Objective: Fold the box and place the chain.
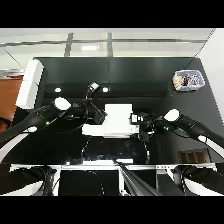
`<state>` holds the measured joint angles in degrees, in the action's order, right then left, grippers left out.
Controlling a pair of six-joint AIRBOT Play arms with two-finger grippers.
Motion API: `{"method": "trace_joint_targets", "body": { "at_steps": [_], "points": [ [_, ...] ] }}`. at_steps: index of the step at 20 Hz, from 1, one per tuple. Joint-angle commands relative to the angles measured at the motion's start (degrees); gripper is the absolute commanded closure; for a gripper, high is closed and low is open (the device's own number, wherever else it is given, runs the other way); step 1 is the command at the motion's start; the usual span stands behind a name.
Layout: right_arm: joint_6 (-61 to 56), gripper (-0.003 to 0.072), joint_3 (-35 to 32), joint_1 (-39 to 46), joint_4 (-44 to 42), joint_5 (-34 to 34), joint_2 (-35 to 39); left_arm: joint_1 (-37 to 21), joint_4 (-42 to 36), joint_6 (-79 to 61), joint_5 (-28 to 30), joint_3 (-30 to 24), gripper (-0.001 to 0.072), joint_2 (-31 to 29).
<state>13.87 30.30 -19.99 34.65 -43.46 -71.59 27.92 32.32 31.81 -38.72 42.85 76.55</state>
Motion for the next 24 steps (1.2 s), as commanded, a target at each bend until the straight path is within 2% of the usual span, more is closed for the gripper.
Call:
{"method": "trace_joint_targets", "body": {
  "at_steps": [1,5,11,13,15,16,17,19,20,23,24],
  "points": [
    [-0.1,0.0561,0.0,0.0,-0.1,0.0,0.0,0.4,1.3,-0.1,-3.3,0.1,0.0686,2.4],
    [-0.1,0.0561,0.0,0.0,-0.1,0.0,0.0,-1.3,4.8,1.0,-8.0,4.5,0.0687,0.7],
    [-0.1,0.0560,0.0,0.0,-0.1,0.0,0.0,-8.1,6.9,4.2,-8.7,5.3,0.0686,-14.5],
    [-0.1,0.0561,0.0,0.0,-0.1,0.0,0.0,-8.4,9.9,-2.6,-16.0,4.7,0.0684,-17.1],
    [-0.1,0.0560,0.0,0.0,-0.1,0.0,0.0,-8.3,14.5,-3.3,-24.1,3.5,0.0685,-17.0],
    [-0.1,0.0560,0.0,0.0,-0.1,0.0,0.0,-8.3,16.5,-3.3,-25.7,2.6,0.0680,-16.8],
    [-0.1,0.0560,0.0,0.0,-0.1,0.0,0.0,-8.2,18.5,-3.3,-25.9,1.4,0.0558,-16.8],
    [-0.1,0.0560,0.0,0.0,-0.1,0.4,0.0,-8.1,21.3,-4.9,-23.2,-0.9,0.0062,-16.8],
    [-0.1,0.0561,0.0,0.0,-0.2,0.4,0.0,-8.1,21.7,-7.6,-21.2,-1.9,-0.0005,-16.8],
    [-0.1,0.0560,0.0,0.0,-0.1,0.4,0.0,-7.6,21.3,-20.4,-15.4,-4.9,0.0001,-16.8],
    [-0.1,0.0561,0.0,0.0,-0.1,0.4,0.0,-7.0,21.2,-26.3,-15.2,-6.1,0.0002,-16.7]
  ]
}}
